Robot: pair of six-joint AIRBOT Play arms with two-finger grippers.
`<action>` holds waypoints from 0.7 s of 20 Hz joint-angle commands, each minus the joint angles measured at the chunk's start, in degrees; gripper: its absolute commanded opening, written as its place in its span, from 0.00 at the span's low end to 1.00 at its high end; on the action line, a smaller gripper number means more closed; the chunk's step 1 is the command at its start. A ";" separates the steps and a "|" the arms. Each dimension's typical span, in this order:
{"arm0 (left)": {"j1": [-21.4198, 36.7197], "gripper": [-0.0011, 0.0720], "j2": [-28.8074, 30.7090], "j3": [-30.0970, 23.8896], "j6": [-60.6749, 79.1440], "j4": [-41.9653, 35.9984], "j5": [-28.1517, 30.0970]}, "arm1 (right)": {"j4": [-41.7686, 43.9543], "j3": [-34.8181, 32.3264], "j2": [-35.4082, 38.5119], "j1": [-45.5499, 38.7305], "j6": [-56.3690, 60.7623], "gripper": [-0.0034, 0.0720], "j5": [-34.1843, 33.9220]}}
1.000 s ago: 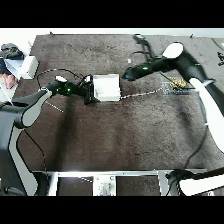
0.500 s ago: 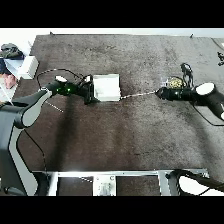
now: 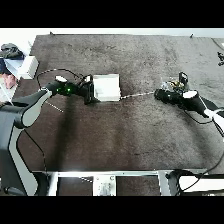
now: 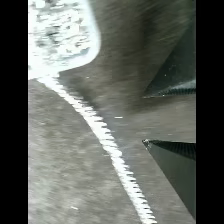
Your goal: Fold the box and place the chain.
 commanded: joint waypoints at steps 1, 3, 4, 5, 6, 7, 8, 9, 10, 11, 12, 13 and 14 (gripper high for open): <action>0.04 0.65 0.04 0.04 0.02 0.02 0.00 | 3.37 5.01 -6.34 1.07 0.24 0.47 -3.80; 0.04 0.65 0.04 0.04 0.02 0.02 0.00 | 5.35 7.43 -8.39 1.11 0.20 0.47 -3.85; 0.04 0.65 0.04 0.04 0.02 0.00 0.00 | 5.33 8.26 -8.87 1.20 0.22 0.47 -4.20; 0.04 0.65 0.04 0.04 0.02 0.00 0.00 | 5.35 8.98 -9.29 1.27 0.22 0.47 -4.92; 0.04 0.65 0.04 0.04 0.02 0.00 0.00 | 5.38 9.66 -9.66 1.27 0.24 0.43 -5.62; 0.04 0.65 0.04 0.04 0.02 0.00 0.00 | 5.42 10.10 -9.92 1.27 0.22 0.22 -6.21; 0.04 0.65 0.04 0.04 0.02 0.00 0.00 | 5.42 10.60 -9.97 1.40 0.17 0.04 -6.29; 0.04 0.65 0.04 0.04 0.02 0.02 0.00 | 5.29 11.06 -9.53 1.97 0.09 0.04 -5.86; 0.04 0.65 0.04 0.04 0.02 0.02 0.00 | 5.29 11.21 -8.00 2.93 -1.03 0.04 -4.98; 0.04 0.65 0.04 0.04 0.02 0.02 -0.02 | 5.31 11.21 -5.75 3.98 -2.78 0.04 -3.80; 0.04 0.65 0.04 0.04 0.02 0.02 -0.02 | 5.31 11.21 -2.67 5.40 -4.59 0.03 -3.32; 0.04 0.65 0.04 0.04 0.02 0.02 0.00 | 5.29 11.21 0.50 6.78 -6.01 0.04 -3.41; 0.04 0.65 0.04 0.04 0.02 0.00 0.00 | 5.25 11.21 3.85 8.07 -7.10 0.03 -3.45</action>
